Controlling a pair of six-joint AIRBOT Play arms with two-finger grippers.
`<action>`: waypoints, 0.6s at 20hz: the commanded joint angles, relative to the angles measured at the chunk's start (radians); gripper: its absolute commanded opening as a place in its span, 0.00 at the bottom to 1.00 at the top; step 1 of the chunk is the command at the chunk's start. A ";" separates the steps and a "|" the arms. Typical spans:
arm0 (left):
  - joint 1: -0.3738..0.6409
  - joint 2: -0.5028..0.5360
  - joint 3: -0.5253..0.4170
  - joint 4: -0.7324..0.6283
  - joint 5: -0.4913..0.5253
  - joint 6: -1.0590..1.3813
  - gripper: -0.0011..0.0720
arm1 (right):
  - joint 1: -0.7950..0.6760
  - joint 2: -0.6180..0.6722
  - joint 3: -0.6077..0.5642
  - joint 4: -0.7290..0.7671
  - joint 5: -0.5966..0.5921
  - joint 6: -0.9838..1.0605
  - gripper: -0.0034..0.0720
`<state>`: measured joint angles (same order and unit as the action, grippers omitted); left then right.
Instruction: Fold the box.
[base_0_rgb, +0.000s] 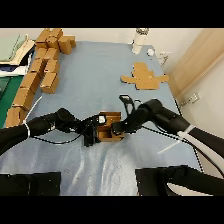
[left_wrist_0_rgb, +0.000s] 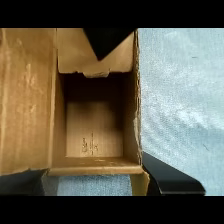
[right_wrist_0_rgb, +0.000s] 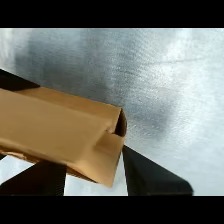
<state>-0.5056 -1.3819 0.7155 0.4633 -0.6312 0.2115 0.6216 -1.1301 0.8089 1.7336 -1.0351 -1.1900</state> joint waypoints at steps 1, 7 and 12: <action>0.000 0.000 0.000 0.000 0.000 0.000 0.65 | 0.131 -0.107 0.109 -0.213 -0.132 0.220 0.71; 0.000 0.000 0.000 0.000 0.000 0.000 0.65 | 0.191 -0.230 0.148 -0.242 -0.176 0.307 0.57; 0.000 0.000 0.000 0.000 0.000 0.000 0.65 | 0.196 -0.238 0.148 -0.286 -0.211 0.317 0.05</action>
<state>-0.5056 -1.3819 0.7155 0.4622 -0.6331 0.2047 0.8085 -1.3552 0.9535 1.4830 -1.2209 -0.8822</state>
